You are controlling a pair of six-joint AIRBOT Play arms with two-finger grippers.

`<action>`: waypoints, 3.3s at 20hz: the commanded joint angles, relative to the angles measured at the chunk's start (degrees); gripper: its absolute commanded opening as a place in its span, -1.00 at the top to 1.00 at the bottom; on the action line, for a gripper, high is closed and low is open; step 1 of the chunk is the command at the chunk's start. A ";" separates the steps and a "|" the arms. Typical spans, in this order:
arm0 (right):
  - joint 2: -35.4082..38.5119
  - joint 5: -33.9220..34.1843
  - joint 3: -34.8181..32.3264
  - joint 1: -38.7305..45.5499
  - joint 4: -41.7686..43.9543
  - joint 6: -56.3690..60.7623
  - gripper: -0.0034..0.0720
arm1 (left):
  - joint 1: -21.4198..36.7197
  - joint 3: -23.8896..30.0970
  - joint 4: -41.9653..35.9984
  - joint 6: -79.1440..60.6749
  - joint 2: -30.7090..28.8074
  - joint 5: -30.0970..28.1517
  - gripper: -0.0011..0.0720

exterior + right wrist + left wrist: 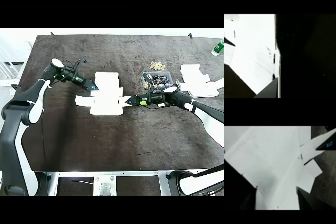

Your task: Fold the box and place the chain.

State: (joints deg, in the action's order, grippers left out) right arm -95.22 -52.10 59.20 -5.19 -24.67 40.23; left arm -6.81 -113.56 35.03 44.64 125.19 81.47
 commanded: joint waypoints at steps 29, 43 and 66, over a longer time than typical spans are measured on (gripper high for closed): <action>0.02 -0.09 0.02 0.52 0.02 -0.42 0.25 | 0.07 0.02 -3.98 -10.67 1.09 3.39 0.92; 4.70 -4.52 0.02 12.94 1.75 -0.46 0.04 | 0.09 13.25 -7.45 -45.33 -8.79 -2.43 0.93; 4.98 -3.04 0.11 11.65 1.86 -14.58 -0.44 | 0.13 28.74 -14.08 -70.62 -9.60 -15.02 0.92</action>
State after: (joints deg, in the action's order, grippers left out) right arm -90.50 -55.55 59.18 6.46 -22.92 31.79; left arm -6.63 -84.86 20.51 -25.63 115.50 66.74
